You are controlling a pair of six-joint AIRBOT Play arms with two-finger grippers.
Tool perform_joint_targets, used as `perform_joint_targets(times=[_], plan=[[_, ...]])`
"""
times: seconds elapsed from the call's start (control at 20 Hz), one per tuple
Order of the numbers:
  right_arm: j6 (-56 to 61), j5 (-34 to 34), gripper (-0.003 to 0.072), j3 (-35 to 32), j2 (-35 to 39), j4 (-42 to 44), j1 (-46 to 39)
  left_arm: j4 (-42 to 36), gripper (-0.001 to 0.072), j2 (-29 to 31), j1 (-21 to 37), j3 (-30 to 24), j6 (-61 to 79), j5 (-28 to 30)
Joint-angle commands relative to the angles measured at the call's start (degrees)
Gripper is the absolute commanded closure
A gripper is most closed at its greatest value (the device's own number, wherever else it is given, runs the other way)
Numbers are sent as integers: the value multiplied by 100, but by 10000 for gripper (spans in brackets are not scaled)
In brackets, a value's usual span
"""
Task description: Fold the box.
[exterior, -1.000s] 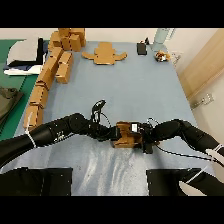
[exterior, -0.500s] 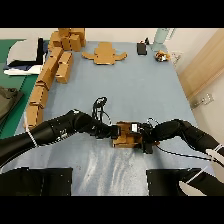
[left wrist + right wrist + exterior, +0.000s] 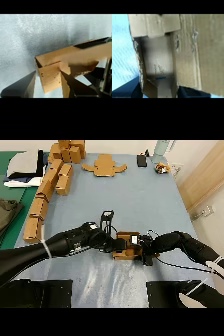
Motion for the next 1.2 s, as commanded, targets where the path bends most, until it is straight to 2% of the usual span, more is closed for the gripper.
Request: perform_joint_targets(times=[0.0, 0.35, 0.6, 1.15], plan=[[0, 0, 218, 0, 2, 2, 2, 190, 219, -444, -131, 339, -131, -533], [0, 0, 218, 0, 4, 2, 2, 1054, 219, -944, -439, 1032, -691, -1316], [0, 0, 218, 0, 4, 2, 2, 1150, 219, -1309, -509, 1447, -1023, -1838], [0, 0, 218, 0, 4, 2, 2, 966, 220, -1609, -503, 1534, -1049, -1768]])
